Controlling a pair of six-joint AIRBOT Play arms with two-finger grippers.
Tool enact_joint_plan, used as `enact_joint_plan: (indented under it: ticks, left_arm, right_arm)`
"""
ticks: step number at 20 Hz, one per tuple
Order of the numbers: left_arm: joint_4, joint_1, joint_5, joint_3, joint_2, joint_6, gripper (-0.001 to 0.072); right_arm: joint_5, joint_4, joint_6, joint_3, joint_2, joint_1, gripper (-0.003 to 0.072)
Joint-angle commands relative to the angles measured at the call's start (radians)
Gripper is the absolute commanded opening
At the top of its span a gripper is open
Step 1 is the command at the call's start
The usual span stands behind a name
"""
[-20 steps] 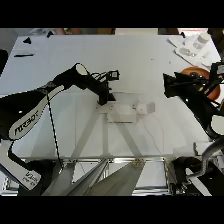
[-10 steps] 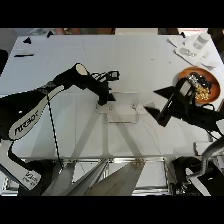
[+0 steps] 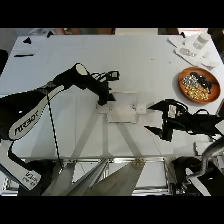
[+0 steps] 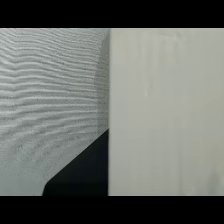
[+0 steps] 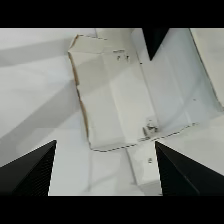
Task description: Fold the box and place the chain.
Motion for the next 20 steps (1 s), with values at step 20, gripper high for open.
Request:
enact_joint_plan:
  ticks: [20]
  left_arm:
    - [0.0, 0.0, 0.0, 0.0, -0.001, 0.0, 0.0006]
  right_arm:
    - [-0.391, 0.242, -0.599, -0.059, -0.629, 0.001, 0.0691]
